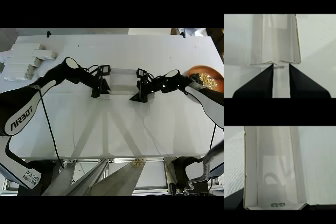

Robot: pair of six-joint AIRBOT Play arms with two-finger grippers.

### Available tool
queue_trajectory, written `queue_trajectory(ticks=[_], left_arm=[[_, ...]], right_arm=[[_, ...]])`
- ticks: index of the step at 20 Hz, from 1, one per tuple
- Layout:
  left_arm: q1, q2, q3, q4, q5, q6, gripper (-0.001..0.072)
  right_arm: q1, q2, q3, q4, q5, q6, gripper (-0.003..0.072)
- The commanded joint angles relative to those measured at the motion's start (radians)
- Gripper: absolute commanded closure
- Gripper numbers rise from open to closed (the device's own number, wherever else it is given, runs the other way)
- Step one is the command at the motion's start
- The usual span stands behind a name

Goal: Fold the box and place the chain.

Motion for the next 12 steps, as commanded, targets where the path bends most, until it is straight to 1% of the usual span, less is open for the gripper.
queue_trajectory(ticks=[1, 4, 5, 6, 8, 12], left_arm=[[0.067, 0.056, 0.000, 0.002, -0.063, -0.007, 0.0504], [0.135, 0.106, 0.000, 0.005, -0.093, -0.120, 0.0504], [0.157, 0.117, 0.000, 0.011, -0.100, -0.202, 0.0531], [0.173, 0.126, 0.000, 0.023, -0.107, -0.291, 0.0685], [0.196, 0.135, 0.000, 0.087, -0.124, -0.428, 0.0697], [0.202, 0.132, -0.002, 0.303, -0.127, -0.774, 0.0701]], right_arm=[[0.001, 0.000, 0.000, -0.001, 0.001, -0.001, 0.0194], [0.001, 0.000, 0.000, -0.001, 0.001, -0.001, 0.0194], [0.001, 0.000, 0.000, -0.001, 0.002, -0.001, 0.0194], [0.001, 0.000, 0.000, -0.001, 0.001, -0.001, 0.0194], [0.001, 0.000, 0.000, -0.001, 0.002, -0.001, 0.0194], [0.001, 0.000, 0.000, -0.001, 0.002, -0.001, 0.0194]])
